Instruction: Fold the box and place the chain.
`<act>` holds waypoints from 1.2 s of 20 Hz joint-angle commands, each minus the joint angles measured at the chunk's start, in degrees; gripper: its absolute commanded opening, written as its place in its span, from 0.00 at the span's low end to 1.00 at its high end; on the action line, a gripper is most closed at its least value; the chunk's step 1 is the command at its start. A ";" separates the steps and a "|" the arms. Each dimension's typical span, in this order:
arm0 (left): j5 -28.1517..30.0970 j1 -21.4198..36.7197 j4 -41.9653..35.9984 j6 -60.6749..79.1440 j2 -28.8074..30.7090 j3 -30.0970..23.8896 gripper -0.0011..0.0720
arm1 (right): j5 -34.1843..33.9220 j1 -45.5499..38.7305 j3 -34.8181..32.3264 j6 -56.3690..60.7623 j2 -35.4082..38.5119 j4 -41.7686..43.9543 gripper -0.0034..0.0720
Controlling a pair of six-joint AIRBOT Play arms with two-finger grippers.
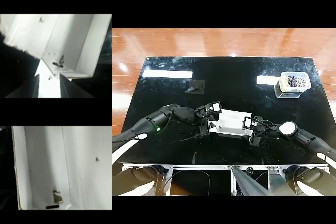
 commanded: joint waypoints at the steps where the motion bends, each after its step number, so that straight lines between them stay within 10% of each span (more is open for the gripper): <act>1: 2.47 -0.79 -0.28 0.83 -1.79 1.40 0.49 | 0.02 0.07 -0.02 0.02 -0.04 0.02 0.87; 24: -0.85 -3.78 -3.32 1.51 -3.34 2.45 0.27 | -0.28 0.87 -0.02 0.44 -0.17 -0.90 0.87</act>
